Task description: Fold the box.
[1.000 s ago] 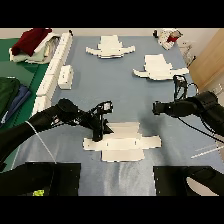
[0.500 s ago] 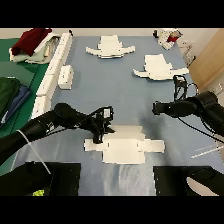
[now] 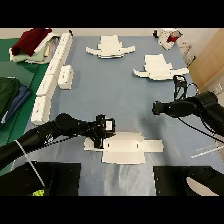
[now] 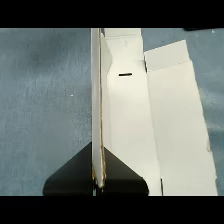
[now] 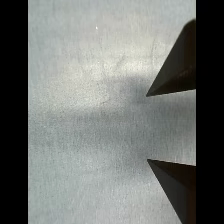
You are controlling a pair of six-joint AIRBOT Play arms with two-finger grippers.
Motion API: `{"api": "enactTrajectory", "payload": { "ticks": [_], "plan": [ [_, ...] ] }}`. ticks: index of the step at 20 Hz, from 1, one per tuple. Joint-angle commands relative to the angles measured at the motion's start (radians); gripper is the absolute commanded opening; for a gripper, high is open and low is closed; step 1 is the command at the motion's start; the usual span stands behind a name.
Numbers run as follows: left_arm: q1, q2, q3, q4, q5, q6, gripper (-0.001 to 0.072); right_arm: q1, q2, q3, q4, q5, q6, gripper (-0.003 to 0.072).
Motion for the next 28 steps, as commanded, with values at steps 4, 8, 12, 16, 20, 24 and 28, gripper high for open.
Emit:
{"api": "enactTrajectory", "payload": {
  "ticks": [4,8,12,16,20,24,28],
  "plan": [
    [-0.011,0.004,-0.014,-0.001,-0.005,-0.029,0.0013,0.0,-0.001,0.001,0.0,0.001,0.0,0.0587],
    [-0.011,0.004,-0.014,0.0,-0.075,-0.111,0.0013,0.0,-0.001,0.001,0.001,0.0,0.0,0.0587],
    [-0.011,0.004,-0.014,0.0,-0.127,-0.194,0.0013,0.0,-0.001,0.0,0.007,0.0,0.0,0.0587],
    [-0.01,0.004,-0.014,0.0,-0.122,-0.204,0.0013,0.0,-0.001,0.001,0.014,-0.006,0.0,0.0587],
    [-0.01,0.004,-0.014,-0.001,-0.115,-0.204,0.0014,0.0,0.001,0.001,0.116,-0.122,-0.037,0.0276],
    [-0.01,0.004,-0.014,-0.001,-0.115,-0.204,0.0014,0.002,0.022,0.001,0.22,-0.346,-0.137,0.0004],
    [-0.01,0.004,-0.014,-0.001,-0.116,-0.204,0.0014,0.126,0.111,-0.008,0.236,-0.538,-0.13,0.0003]
  ]
}}
